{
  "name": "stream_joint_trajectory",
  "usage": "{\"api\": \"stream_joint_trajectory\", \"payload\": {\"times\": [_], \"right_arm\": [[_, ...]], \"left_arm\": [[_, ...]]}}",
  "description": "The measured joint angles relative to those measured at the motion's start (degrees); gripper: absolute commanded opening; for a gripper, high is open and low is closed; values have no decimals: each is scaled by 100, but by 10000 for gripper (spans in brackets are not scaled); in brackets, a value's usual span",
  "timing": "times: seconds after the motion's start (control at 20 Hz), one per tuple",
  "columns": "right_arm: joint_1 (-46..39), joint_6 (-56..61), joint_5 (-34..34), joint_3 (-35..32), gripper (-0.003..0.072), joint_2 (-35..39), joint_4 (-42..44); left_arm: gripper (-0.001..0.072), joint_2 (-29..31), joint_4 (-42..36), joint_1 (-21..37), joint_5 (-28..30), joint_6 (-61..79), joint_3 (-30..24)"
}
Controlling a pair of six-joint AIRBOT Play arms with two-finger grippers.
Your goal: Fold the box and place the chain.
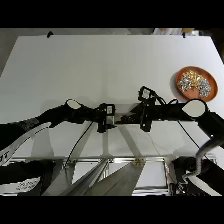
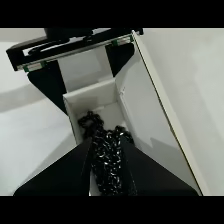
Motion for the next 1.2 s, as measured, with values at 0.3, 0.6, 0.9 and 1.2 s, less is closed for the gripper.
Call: {"api": "stream_joint_trajectory", "payload": {"times": [0.3, 0.6, 0.9, 1.2], "right_arm": [[-964, 2, 96, -4, 205, 236, -588], [-2111, 72, 28, -42, 205, -216, -1668], [-2385, 409, -334, -57, 210, -1270, -2260], [-2424, 938, -748, -57, 205, -1611, -2612]], "left_arm": [[394, 0, 2, 0, 0, 0, 0], [394, 0, 2, 0, 2, 0, 0], [394, 0, 2, 0, 2, 0, 0], [394, 0, 2, 0, 0, 0, 0]]}}
